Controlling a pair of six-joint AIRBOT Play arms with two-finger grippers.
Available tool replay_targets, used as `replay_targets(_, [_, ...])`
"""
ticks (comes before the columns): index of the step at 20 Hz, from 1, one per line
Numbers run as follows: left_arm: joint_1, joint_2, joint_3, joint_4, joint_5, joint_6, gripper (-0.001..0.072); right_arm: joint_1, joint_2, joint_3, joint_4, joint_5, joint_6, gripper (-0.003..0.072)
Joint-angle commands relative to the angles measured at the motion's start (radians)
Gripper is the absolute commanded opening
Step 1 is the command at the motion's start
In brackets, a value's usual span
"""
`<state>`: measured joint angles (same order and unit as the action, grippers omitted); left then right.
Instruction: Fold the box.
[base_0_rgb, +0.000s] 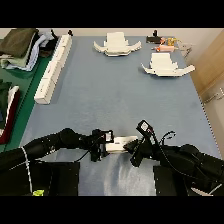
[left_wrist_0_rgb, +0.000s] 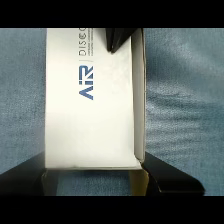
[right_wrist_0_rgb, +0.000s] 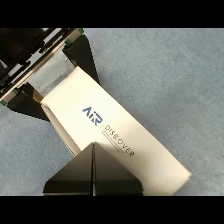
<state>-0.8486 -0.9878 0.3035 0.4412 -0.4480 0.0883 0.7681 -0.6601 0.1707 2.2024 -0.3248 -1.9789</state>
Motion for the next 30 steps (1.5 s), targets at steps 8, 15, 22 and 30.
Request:
replay_targets(8, [0.000, 0.001, 0.001, 0.000, 0.000, 0.000, 0.0442, 0.001, 0.037, 0.060, -0.008, -0.023, 0.000, 0.0013])
replay_targets(15, [0.000, 0.001, 0.001, 0.000, 0.000, 0.000, 0.0442, 0.000, 0.076, 0.069, -0.041, -0.024, 0.000, 0.0013])
replay_targets(22, [0.000, 0.001, 0.001, 0.000, 0.000, 0.000, 0.0442, 0.000, 0.074, 0.069, -0.079, -0.051, 0.000, 0.0013])
replay_targets(30, [0.000, 0.001, 0.001, 0.000, 0.000, 0.000, 0.0442, -0.057, 0.034, 0.216, -0.461, -0.263, 0.159, 0.0013])
